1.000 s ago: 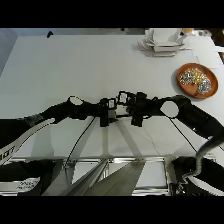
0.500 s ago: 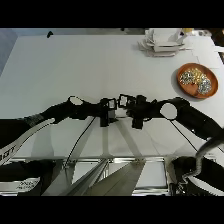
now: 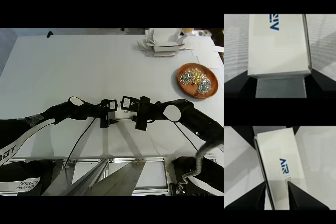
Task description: Fold the box and place the chain.
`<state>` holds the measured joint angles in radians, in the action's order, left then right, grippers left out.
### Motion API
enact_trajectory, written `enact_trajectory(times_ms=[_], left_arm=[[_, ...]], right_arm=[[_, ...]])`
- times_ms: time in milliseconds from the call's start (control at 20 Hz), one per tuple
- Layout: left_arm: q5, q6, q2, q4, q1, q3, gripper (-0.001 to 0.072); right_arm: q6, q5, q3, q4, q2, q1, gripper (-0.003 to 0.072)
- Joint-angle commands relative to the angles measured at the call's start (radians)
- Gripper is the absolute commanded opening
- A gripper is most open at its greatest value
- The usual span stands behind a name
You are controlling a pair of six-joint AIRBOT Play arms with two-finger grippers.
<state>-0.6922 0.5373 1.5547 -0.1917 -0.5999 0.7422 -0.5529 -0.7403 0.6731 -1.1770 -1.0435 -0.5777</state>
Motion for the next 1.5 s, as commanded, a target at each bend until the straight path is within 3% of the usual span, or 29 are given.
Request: enact_trajectory(times_ms=[0,100,150,550,1150,1450], left_arm=[[0.007,-0.003,0.0,0.003,0.001,0.0,0.0016],[0.007,-0.003,0.0,0.003,0.001,0.0,0.0016],[0.007,-0.003,0.0,0.003,0.001,0.0,0.0016],[0.007,-0.003,0.0,0.003,0.001,0.0,0.0016],[0.007,-0.003,0.0,0.003,0.001,0.0,0.0016],[0.007,-0.003,0.0,0.003,0.001,0.0,0.0016]], right_arm=[[0.003,0.0,-0.001,0.002,0.028,0.0,0.0247],[0.003,-0.004,-0.001,-0.005,0.027,0.0,0.0029],[0.003,-0.005,-0.001,-0.005,0.027,0.0,0.0017],[-0.052,-0.031,-0.002,-0.027,-0.055,-0.001,0.0017],[-0.052,-0.019,-0.039,-0.026,-0.053,-0.001,0.0017],[-0.099,0.079,-0.029,-0.037,0.116,0.0,0.0017]])
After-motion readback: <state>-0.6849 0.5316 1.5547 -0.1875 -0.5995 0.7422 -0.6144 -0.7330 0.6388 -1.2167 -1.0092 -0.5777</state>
